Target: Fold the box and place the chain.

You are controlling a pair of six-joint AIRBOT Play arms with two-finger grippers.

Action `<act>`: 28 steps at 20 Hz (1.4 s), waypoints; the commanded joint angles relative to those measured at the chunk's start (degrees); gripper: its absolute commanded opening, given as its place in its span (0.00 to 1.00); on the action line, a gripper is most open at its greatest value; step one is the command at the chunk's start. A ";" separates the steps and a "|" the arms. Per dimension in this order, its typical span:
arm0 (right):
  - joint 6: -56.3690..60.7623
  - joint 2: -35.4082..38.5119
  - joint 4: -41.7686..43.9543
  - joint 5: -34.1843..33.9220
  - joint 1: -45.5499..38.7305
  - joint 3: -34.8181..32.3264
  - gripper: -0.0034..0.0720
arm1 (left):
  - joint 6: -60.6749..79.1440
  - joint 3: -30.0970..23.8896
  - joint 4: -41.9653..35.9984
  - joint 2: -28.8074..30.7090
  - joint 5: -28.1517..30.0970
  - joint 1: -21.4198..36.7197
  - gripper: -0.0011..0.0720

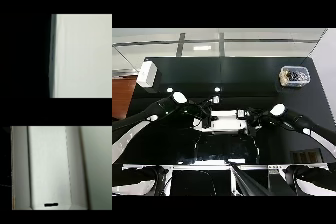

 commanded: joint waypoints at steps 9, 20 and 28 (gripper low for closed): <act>0.00 -0.04 0.02 -0.11 0.07 0.02 0.67 | -0.04 0.00 0.04 0.44 0.17 0.35 0.24; 0.00 -0.04 0.04 -0.04 0.07 0.02 0.22 | -21.38 -0.02 18.03 19.45 -13.57 8.87 0.96; 0.00 -0.04 0.15 -0.07 0.04 0.02 0.22 | -37.05 -6.75 3.76 19.23 -26.82 7.37 0.05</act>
